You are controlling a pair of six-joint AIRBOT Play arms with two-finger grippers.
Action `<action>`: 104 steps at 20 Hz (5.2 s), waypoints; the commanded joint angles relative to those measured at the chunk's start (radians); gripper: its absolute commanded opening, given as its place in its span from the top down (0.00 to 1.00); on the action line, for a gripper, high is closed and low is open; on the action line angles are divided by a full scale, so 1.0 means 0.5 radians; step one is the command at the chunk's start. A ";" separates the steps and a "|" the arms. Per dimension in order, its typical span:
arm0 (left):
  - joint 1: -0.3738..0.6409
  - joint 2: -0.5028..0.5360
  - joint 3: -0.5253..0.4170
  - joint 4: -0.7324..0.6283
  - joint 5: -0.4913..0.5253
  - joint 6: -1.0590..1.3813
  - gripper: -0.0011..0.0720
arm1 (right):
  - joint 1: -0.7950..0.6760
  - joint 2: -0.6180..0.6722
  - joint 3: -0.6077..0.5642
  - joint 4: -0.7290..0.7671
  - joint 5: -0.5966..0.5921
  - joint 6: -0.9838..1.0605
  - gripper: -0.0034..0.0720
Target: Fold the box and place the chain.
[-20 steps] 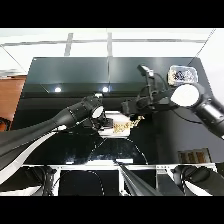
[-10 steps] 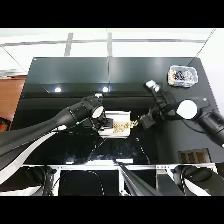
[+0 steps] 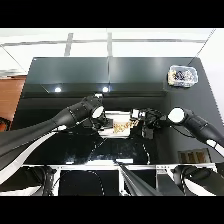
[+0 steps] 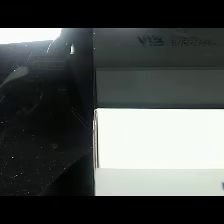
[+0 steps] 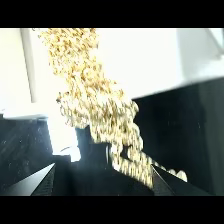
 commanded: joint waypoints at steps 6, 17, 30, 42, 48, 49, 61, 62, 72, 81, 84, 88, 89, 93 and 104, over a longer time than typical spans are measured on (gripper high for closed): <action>0.000 -0.001 0.002 -0.001 -0.002 0.000 0.94 | 0.009 -0.254 0.053 0.334 -0.169 -0.454 0.02; 0.000 -0.001 0.002 -0.001 -0.047 0.000 0.94 | 0.061 -0.174 0.053 0.188 -0.161 0.017 0.93; 0.000 -0.001 0.002 -0.001 -0.041 0.000 0.94 | 0.063 0.674 0.557 0.182 0.562 1.794 0.93; 0.000 -0.001 0.002 -0.001 -0.038 0.000 0.94 | 0.237 0.475 0.568 0.531 0.273 1.896 0.93; 0.000 -0.001 0.002 -0.001 -0.038 0.000 0.94 | 0.216 0.439 0.547 0.316 0.359 1.952 0.93; 0.000 -0.001 0.002 -0.001 -0.037 0.000 0.94 | 0.205 0.439 0.547 0.304 0.394 1.962 0.93; 0.000 -0.001 0.002 -0.001 -0.037 0.000 0.94 | 0.090 0.420 0.385 -0.640 0.356 1.930 0.08; 0.000 -0.001 0.002 -0.001 -0.038 0.000 0.94 | 0.090 0.398 0.317 -0.661 0.340 1.840 0.04; 0.000 -0.001 0.002 -0.001 -0.038 0.000 0.94 | 0.224 0.140 0.124 -0.092 -0.081 0.242 0.41; 0.000 -0.001 0.002 -0.001 -0.038 -0.001 0.94 | 0.224 0.053 0.124 -0.043 -0.080 0.222 0.63; 0.000 -0.001 0.002 -0.001 -0.038 0.000 0.94 | 0.224 0.047 0.124 -0.040 -0.080 0.223 0.64; 0.000 -0.001 0.002 -0.001 -0.038 0.000 0.94 | 0.224 0.047 0.124 -0.043 -0.070 0.228 0.94; 0.000 -0.001 0.002 -0.001 -0.039 0.000 0.94 | 0.224 0.048 0.124 -0.043 -0.070 0.253 0.94; 0.000 -0.001 0.002 -0.001 -0.039 0.000 0.94 | 0.217 0.061 0.126 -0.118 -0.032 0.519 0.93; 0.000 -0.001 0.002 -0.001 -0.044 0.000 0.94 | 0.220 0.497 0.127 0.201 0.040 0.842 0.93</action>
